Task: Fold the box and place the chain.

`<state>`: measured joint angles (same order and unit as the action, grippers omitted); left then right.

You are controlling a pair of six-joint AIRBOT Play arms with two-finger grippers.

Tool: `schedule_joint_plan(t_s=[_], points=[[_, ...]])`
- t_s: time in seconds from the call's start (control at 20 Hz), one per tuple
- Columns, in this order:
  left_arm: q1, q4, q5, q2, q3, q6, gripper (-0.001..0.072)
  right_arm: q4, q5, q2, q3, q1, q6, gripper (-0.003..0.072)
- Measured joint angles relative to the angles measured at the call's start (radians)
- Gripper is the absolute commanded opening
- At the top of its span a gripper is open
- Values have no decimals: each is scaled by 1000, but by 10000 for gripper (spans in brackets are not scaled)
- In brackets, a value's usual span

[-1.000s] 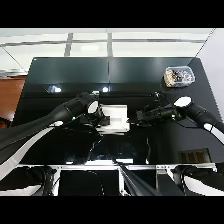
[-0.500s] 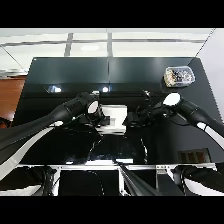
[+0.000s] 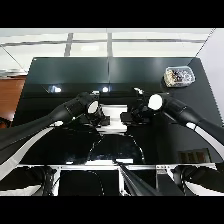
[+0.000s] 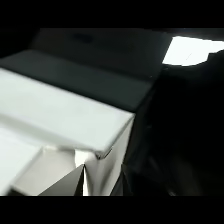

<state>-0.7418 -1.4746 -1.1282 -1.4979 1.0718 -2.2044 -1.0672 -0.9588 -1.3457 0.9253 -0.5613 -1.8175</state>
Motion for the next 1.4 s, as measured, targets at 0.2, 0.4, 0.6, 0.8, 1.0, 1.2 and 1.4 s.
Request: schedule_joint_plan(t_s=[0.2, 0.4, 0.6, 0.8, 1.0, 1.2, 1.4], points=[[0, 0, 2, 0, 0, 2, 27, -188, -39, -48, 87, -84, -191, 255], [0, 0, 1, 0, 0, 2, 27, -347, -93, -83, 151, -165, -365, 255], [0, 0, 1, 0, 0, 2, 28, -435, -117, -110, 171, -211, -476, 255], [0, 0, 1, 0, 0, 2, 28, -457, -154, -138, 175, -227, -520, 255], [0, 1, 3, 0, 0, 2, 27, -451, -155, -153, 177, -232, -538, 14], [0, 1, 0, 0, 0, -1, 28, -449, -156, -158, 177, -233, -547, 59], [0, -5, 0, 0, 0, 2, 28, -450, -165, -159, 179, -231, -543, 316]])
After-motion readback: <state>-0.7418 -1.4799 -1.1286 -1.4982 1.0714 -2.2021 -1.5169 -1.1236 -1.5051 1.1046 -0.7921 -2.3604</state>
